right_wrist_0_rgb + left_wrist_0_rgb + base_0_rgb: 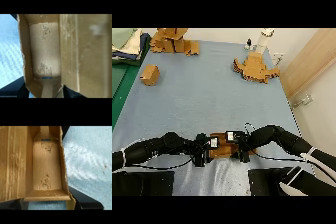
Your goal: Fold the box.
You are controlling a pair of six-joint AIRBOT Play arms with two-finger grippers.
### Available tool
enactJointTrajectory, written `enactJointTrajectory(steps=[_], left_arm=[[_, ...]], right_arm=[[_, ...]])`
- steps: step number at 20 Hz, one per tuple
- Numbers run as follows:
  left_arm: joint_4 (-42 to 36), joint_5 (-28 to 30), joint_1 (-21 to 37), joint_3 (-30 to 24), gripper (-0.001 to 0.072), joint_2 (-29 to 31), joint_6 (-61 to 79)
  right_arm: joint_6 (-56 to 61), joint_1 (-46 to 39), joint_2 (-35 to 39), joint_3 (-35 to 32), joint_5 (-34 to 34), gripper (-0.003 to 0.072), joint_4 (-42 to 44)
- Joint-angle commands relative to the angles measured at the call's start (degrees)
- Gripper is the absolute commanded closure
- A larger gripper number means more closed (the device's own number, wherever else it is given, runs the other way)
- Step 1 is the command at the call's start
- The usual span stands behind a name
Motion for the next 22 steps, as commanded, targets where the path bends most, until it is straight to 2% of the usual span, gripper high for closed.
enactJointTrajectory(steps=[1, 13, 17, 18, 22], left_arm=[[-0.02, 0.7, -0.07, 0.15, 0.0128, -0.13, -0.07], [-0.02, 1.11, -0.04, 0.11, 0.0127, -0.13, -0.04], [-0.07, -0.68, 1.64, 0.09, 0.0103, 0.07, 0.02], [-0.13, -1.88, 2.05, 0.09, 0.0009, 0.2, 0.02], [-0.31, -3.08, 3.02, 0.02, 0.0009, 0.24, 0.02]], right_arm=[[0.02, 0.04, -0.02, -0.02, 0.02, 0.0193, 0.02], [0.02, 0.04, -0.02, -0.02, 0.02, 0.0193, 0.02], [0.02, 0.04, -0.02, -0.04, 0.02, 0.0193, 0.02], [0.02, 0.04, -0.02, -0.02, 0.02, 0.0193, 0.02], [0.02, 0.04, -0.02, -0.02, 0.02, 0.0193, 0.02]])
